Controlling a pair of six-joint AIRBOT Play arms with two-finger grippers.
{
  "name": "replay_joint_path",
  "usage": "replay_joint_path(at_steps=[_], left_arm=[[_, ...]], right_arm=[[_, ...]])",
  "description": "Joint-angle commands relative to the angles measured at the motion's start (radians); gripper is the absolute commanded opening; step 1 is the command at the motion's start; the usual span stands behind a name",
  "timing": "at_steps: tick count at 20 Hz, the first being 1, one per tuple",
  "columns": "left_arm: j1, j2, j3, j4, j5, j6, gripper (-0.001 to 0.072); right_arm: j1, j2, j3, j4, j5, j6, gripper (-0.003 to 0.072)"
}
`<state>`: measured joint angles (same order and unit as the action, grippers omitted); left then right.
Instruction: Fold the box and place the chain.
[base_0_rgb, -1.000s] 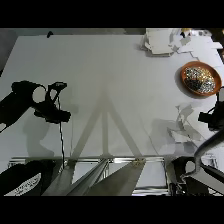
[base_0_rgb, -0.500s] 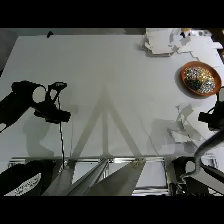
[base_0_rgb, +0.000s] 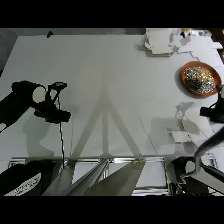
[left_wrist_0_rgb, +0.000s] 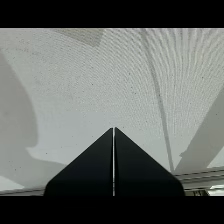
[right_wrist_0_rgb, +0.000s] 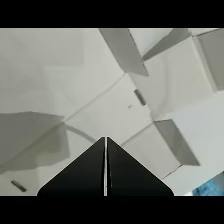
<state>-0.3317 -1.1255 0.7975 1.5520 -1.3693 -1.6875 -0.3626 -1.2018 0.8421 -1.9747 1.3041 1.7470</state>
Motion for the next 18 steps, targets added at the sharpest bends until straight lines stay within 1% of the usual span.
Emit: replay_joint_path(at_steps=[1, 3, 4, 5, 6, 7, 8, 10, 13, 15, 16, 18], left_arm=[[0.000, 0.000, -0.001, 0.000, 0.000, 0.000, 0.0008], [0.000, 0.000, -0.001, 0.000, 0.000, 0.000, 0.0008], [0.000, 0.000, -0.001, 0.000, 0.000, 0.000, 0.0008], [0.000, 0.000, -0.001, 0.000, 0.000, 0.000, 0.0008], [0.000, 0.000, -0.001, 0.000, 0.000, 0.000, 0.0008], [0.000, 0.000, -0.001, 0.000, 0.000, 0.000, 0.0008], [0.000, 0.000, -0.001, 0.000, 0.000, 0.000, 0.0008], [0.000, 0.000, -0.001, 0.000, 0.000, 0.000, 0.0008], [0.000, 0.000, -0.001, 0.000, 0.000, 0.000, 0.0008], [0.000, 0.000, -0.001, 0.000, 0.000, 0.000, 0.0008], [0.000, 0.000, -0.001, 0.000, 0.000, 0.000, 0.0008], [0.000, 0.000, -0.001, 0.000, 0.000, 0.000, 0.0008]], right_arm=[[-0.090, -0.046, 0.206, -0.037, 0.025, -0.185, 0.0016], [-0.193, -0.109, 0.384, -0.031, 0.072, -0.301, 0.0016], [-0.251, -0.134, 0.447, 0.012, 0.045, -0.301, 0.0016], [-0.301, -0.154, 0.482, 0.062, 0.005, -0.318, 0.0080], [-0.350, -0.178, 0.502, 0.106, -0.019, -0.353, 0.0290], [-0.389, -0.203, 0.513, 0.135, -0.019, -0.394, 0.0530], [-0.429, -0.231, 0.517, 0.163, -0.010, -0.452, 0.0596], [-0.496, -0.285, 0.517, 0.226, 0.035, -0.557, 0.0596], [-0.552, -0.360, 0.517, 0.283, 0.107, -0.679, 0.0596], [-0.556, -0.404, 0.517, 0.341, 0.143, -0.759, 0.0590], [-0.550, -0.420, 0.517, 0.346, 0.154, -0.776, 0.0571], [-0.537, -0.444, 0.517, 0.322, 0.169, -0.790, 0.0562]])
